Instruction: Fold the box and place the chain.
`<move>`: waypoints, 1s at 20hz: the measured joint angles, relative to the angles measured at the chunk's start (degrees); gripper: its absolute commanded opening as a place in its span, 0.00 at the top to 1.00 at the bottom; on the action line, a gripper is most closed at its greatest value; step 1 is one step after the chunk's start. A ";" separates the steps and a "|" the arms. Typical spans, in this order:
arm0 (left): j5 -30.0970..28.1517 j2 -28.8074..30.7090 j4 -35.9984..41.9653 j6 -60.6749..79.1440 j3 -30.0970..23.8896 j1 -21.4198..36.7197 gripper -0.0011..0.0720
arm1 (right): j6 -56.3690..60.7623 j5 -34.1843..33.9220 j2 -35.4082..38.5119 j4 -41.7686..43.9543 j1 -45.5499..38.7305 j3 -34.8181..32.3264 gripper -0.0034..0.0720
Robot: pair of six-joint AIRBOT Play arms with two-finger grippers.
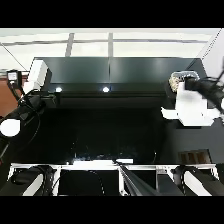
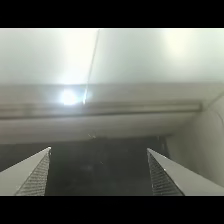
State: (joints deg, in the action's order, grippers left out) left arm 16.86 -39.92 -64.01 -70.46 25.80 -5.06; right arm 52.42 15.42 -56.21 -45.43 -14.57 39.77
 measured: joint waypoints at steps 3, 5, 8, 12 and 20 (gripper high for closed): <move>0.79 -0.87 0.17 0.00 0.00 -1.95 0.01 | 2.58 3.54 -6.12 -2.60 -13.73 7.43 0.03; 1.27 -1.11 0.20 0.00 0.00 -3.52 0.01 | 3.56 10.19 -11.13 -5.42 -22.86 12.76 0.03; 2.29 -1.44 0.22 -0.02 0.00 -5.86 0.01 | 4.28 24.94 -19.69 -9.51 -33.03 20.55 0.03; 4.26 -2.56 0.26 -0.02 0.02 -8.33 0.01 | 0.76 44.15 -30.62 -13.60 -38.03 28.79 0.03; 6.29 -6.05 1.75 -0.07 0.02 -9.75 0.01 | -6.51 54.21 -38.64 -15.82 -37.35 33.70 0.88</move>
